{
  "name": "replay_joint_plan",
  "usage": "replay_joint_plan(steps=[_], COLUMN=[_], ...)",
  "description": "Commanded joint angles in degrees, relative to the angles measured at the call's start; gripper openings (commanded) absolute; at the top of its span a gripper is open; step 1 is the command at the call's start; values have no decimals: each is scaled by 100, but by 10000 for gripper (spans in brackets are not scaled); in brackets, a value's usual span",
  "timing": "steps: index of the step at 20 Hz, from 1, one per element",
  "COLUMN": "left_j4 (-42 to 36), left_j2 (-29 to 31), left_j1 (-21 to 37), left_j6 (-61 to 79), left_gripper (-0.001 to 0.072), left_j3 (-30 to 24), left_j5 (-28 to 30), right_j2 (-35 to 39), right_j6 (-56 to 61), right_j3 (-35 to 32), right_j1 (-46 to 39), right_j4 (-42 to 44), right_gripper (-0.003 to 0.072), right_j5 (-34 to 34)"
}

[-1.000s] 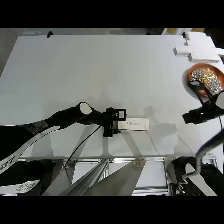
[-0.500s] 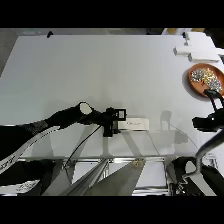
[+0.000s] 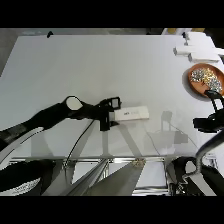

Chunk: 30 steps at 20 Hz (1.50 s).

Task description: Fold the box and place the chain.

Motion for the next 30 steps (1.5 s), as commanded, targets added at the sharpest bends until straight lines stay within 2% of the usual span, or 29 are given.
replay_joint_plan(steps=[1, 5, 7, 11, 14, 16, 19, 24, 25, 27, 30], left_j4=[1248, 2929, 3696, 4787, 4892, 4892, 4924, 4907, 4881, 4883, 4883], left_j2=[999, 2138, 2527, 2761, 2730, 2627, 2400, 1978, 1943, 1921, 1910], left_j1=[662, 1904, 2590, 3908, 4610, 4824, 4835, 4835, 4833, 4833, 4833], left_j6=[-1921, -4400, -5145, -6295, -6933, -6944, -6944, -7051, -7051, -7053, -7051], left_gripper=[151, 152, 151, 151, 150, 150, 150, 153, 169, 355, 355], left_j3=[4, 4, 4, -2, -136, -269, -490, -507, -507, -522, -544], left_j5=[-48, -398, -699, -1156, -1189, -1248, -1300, -1847, -2009, -2249, -2470], right_j2=[4, 4, 4, 4, 4, 4, 4, 4, 4, 4, 4], right_j6=[-2, -2, -2, -2, -2, -2, -2, -2, -2, -2, -2], right_j3=[0, 0, 0, 0, 0, 0, 0, 0, 0, 0, 0], right_j1=[-4, -4, -4, -4, -4, -4, -4, -4, -4, -4, -4], right_j4=[0, 0, 0, 2, 0, 0, 0, 0, 0, 0, 2], right_gripper=[16, 16, 16, 16, 16, 16, 16, 16, 16, 16, 16], right_j5=[2, 2, 2, 2, 2, 2, 2, 2, 2, 2, 4])
